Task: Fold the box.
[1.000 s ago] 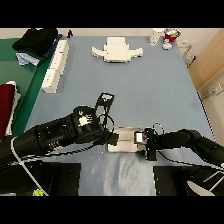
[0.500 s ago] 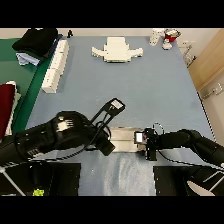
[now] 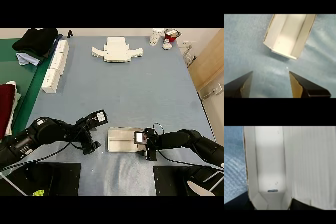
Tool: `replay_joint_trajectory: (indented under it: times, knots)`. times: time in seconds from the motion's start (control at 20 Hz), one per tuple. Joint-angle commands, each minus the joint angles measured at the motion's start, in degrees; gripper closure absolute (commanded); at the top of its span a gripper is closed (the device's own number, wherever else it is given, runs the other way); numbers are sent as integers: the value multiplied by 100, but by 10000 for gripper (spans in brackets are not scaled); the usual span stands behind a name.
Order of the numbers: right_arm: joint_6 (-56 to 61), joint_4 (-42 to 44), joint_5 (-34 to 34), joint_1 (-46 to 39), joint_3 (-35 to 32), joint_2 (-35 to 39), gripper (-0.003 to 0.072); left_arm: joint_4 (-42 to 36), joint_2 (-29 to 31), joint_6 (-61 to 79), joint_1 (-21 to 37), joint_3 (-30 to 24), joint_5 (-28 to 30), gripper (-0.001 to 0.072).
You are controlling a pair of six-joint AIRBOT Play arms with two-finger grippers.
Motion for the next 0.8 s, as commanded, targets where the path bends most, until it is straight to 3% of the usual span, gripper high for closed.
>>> replay_joint_trajectory:
  times: [0.0, 0.1, 0.3, 0.45, 0.75]
  knots:
    - [0, 2, 0, 0, 4, -2, 163, -1429, -186, 2389, 625, -616, 999, 10]
    - [0, 2, 0, 0, 4, -2, 162, -1985, -560, 2763, 656, -802, 1303, 10]
    - [0, 2, 0, 0, 4, -2, 163, -2747, -1224, 4225, 656, -839, 1257, 10]
    - [0, 2, 0, 0, 4, -2, 163, -3038, -1314, 4979, 656, -839, 1250, 10]
    - [0, 2, 0, 0, 4, -2, 163, -3154, -1318, 5084, 380, -841, 1056, 10]
